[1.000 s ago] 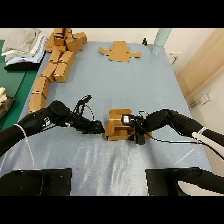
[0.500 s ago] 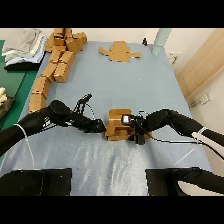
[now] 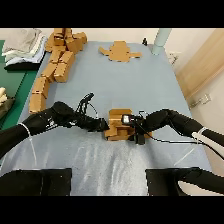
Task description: Fold the box.
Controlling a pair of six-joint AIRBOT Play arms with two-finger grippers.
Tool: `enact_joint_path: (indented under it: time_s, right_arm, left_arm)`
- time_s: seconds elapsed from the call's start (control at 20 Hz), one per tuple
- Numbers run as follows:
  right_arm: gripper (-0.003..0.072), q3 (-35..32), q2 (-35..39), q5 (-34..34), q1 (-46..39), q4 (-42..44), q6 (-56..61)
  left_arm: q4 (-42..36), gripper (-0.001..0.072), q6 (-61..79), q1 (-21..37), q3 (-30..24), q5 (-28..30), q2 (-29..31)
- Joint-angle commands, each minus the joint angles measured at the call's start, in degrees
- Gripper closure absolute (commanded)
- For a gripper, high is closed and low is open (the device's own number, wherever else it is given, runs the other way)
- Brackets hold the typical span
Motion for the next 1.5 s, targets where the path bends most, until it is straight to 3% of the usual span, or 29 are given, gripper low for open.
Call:
enact_joint_path:
  time_s: [0.0,0.15,0.3,0.55,0.9,1.1,1.25,1.45]
  right_arm:
    - [0.0212,-0.02,-0.02,0.02,0.02,0.0,0.0]
    - [0.0213,-0.02,-0.02,0.0,0.02,0.0,0.0]
    - [0.0212,-0.02,-0.02,0.02,0.02,0.0,0.0]
    - [0.0213,-0.02,-0.02,0.0,0.02,0.0,0.0]
    - [0.0213,-0.02,-0.02,0.02,0.02,0.0,0.0]
    - [0.0213,-0.02,-0.02,0.02,0.02,0.0,0.0]
    - [0.0213,-0.02,-0.02,0.02,0.02,0.0,0.0]
    - [0.0213,-0.02,-0.02,0.02,0.02,0.0,0.0]
  left_arm:
    - [0.63,0.0286,-1.84,-1.92,0.17,1.79,-0.17]
    - [14.19,0.0286,-16.22,-7.23,2.64,5.6,-0.5]
    - [27.1,0.0285,-29.14,-12.5,6.4,5.53,-1.86]
    - [34.95,0.0285,-40.7,-17.59,11.82,4.57,-6.56]
    - [53.27,0.0286,-63.28,-21.2,20.87,-4.59,-9.16]
    - [63.23,0.0285,-70.44,-24.33,28.04,-14.56,-14.34]
    - [64.63,0.0285,-72.35,-25.81,32.06,-19.89,-18.71]
    - [64.74,0.0285,-73.44,-27.02,34.95,-21.35,-22.53]
